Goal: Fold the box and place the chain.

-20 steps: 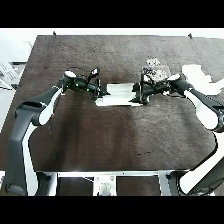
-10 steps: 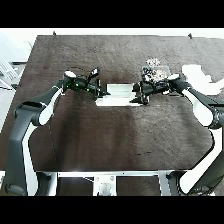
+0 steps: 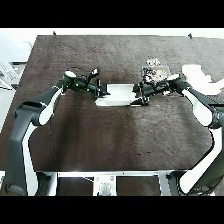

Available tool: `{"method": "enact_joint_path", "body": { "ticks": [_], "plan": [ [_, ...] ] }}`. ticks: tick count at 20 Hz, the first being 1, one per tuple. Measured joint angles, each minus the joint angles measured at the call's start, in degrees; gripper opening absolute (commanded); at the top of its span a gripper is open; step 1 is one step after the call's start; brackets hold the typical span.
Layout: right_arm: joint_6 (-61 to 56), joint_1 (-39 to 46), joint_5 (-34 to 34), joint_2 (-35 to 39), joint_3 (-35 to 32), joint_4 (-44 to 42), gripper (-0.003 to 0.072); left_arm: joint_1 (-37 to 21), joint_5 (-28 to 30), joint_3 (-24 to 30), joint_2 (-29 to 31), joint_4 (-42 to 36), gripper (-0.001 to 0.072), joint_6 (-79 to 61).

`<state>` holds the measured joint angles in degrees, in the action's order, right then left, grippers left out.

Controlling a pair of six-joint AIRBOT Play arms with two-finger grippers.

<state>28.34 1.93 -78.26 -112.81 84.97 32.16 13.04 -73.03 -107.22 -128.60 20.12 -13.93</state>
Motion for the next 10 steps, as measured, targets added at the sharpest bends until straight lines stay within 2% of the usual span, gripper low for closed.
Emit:
{"method": "enact_joint_path", "body": {
  "ticks": [10],
  "plan": [
    [1.42, -1.68, 1.09, -1.18, 0.0, -1.25, 0.072, 0.02, -0.02, 0.0, 0.0, 0.0, 0.0022, 0.02]
  ]
}}
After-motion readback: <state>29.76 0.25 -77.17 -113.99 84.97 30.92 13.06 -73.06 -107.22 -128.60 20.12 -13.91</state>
